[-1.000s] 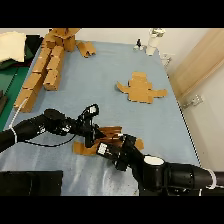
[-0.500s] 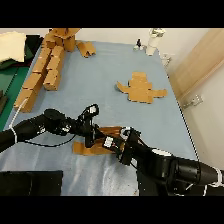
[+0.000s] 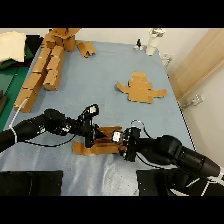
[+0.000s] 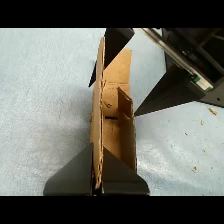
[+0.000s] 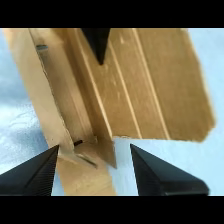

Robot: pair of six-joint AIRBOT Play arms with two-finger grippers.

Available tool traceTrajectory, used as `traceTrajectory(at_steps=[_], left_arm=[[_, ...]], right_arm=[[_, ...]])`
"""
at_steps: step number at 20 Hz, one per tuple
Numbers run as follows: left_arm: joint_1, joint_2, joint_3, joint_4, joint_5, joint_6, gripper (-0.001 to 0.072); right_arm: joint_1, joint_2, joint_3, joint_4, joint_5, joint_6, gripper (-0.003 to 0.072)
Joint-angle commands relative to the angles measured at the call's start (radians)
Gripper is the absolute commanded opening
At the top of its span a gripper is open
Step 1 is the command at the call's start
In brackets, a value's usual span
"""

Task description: Fold the box.

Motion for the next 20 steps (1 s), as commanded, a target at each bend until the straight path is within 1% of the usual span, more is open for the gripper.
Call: traceTrajectory(at_steps=[1, 3, 5, 8, 11, 15, 20], left_arm=[[0.001, 0.001, 0.000, 0.000, 0.000, 0.000, 0.0013], [0.001, 0.001, 0.000, 0.000, 0.000, 0.000, 0.0013], [0.001, 0.001, 0.000, 0.000, 0.000, 0.000, 0.0013], [0.001, 0.001, 0.000, 0.000, 0.000, 0.000, 0.0013], [0.001, 0.001, 0.000, 0.000, 0.000, 0.000, 0.0013], [0.001, 0.001, 0.000, 0.000, 0.000, 0.000, 0.0013], [0.000, 0.001, 0.000, 0.000, 0.000, 0.000, 0.0013]], right_arm=[[-0.167, -0.043, -0.003, 0.414, 0.010, -0.513, 0.0716], [-0.226, -0.108, -0.003, 0.576, -0.009, -0.702, 0.0717], [-0.254, -0.169, -0.003, 0.661, -0.036, -0.793, 0.0716], [-0.283, -0.210, -0.003, 0.682, -0.036, -0.804, 0.0716], [-0.296, -0.209, -0.003, 0.666, -0.041, -0.774, 0.0714], [-0.296, -0.206, -0.003, 0.651, -0.077, -0.769, 0.0712], [-0.296, -0.231, -0.003, 0.645, -0.074, -0.777, 0.0711]])
